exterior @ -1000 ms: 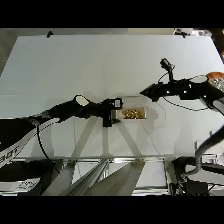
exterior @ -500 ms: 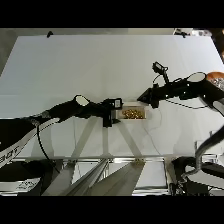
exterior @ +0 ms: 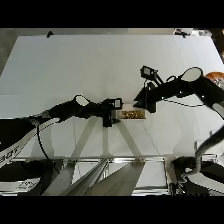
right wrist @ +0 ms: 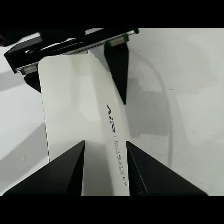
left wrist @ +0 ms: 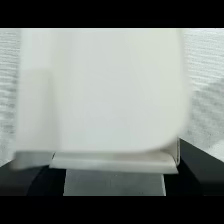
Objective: Fold the box and place the chain.
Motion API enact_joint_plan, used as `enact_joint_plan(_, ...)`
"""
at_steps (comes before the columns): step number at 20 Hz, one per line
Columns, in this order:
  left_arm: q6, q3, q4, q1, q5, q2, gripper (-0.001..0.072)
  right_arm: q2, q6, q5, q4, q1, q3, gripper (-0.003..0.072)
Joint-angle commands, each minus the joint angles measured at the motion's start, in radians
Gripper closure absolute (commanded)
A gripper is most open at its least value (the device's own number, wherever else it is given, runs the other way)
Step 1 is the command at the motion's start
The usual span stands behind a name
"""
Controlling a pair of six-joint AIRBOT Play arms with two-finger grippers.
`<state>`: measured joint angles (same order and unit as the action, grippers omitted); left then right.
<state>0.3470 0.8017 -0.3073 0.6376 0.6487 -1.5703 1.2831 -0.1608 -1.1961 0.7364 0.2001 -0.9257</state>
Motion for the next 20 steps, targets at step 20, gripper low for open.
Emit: enact_joint_plan(20, 0.0, 0.0, 0.0, 0.0, 0.0, 0.001, 0.0212, -0.022, -0.268, 0.122, 0.411, 0.246, -0.026, 0.0472)
